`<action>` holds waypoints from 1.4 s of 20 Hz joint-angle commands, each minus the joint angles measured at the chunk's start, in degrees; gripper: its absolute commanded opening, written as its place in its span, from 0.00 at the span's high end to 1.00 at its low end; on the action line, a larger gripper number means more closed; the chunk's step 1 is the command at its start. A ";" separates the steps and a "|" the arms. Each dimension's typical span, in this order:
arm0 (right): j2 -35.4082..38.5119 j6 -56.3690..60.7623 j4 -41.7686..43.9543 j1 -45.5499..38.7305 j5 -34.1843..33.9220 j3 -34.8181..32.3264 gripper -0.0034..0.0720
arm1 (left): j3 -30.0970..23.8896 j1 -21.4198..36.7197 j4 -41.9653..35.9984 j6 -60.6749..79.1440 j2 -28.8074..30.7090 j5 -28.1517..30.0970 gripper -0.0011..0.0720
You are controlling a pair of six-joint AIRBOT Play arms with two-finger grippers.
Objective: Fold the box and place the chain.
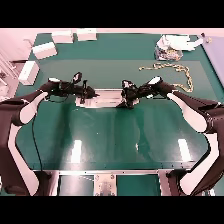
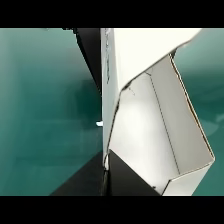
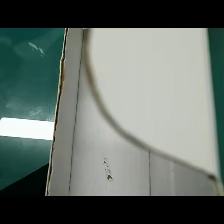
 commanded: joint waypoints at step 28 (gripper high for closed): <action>-0.04 0.00 0.07 0.00 -0.02 -0.02 0.18 | 3.58 6.84 -5.49 -5.05 5.81 -21.51 0.97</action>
